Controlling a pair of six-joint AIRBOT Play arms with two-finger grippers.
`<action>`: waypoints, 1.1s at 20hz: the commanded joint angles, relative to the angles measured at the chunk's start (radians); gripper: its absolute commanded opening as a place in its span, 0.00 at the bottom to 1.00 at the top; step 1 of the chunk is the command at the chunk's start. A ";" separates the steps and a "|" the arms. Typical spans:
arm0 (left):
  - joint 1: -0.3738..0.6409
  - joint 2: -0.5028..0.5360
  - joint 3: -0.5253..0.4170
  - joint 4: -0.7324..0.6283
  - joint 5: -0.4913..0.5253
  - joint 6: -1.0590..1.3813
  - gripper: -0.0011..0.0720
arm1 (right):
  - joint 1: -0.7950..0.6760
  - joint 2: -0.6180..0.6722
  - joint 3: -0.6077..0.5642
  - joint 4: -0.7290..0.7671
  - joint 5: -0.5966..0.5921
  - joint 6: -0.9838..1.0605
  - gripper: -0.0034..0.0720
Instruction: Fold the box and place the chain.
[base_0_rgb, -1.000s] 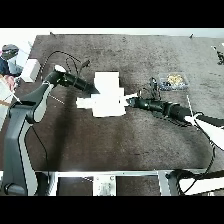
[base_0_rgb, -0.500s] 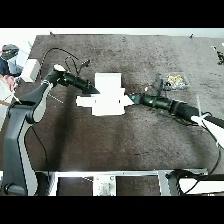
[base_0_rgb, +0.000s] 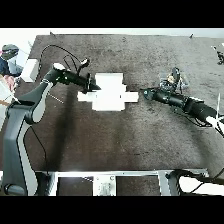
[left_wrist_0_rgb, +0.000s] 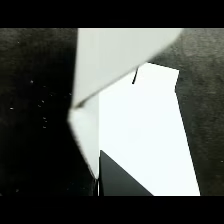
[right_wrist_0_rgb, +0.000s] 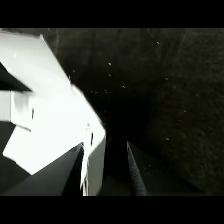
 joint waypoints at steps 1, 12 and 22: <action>-0.001 0.000 -0.018 -0.001 0.058 0.066 0.03 | -0.006 0.005 0.000 -0.043 -0.005 0.017 0.47; -0.001 -0.008 -0.116 0.013 0.127 0.116 0.03 | -0.006 0.004 0.000 -0.138 -0.001 -0.139 0.70; -0.001 -0.007 -0.115 0.004 0.098 0.101 0.03 | 0.183 0.000 0.110 -0.381 -0.011 -0.394 0.90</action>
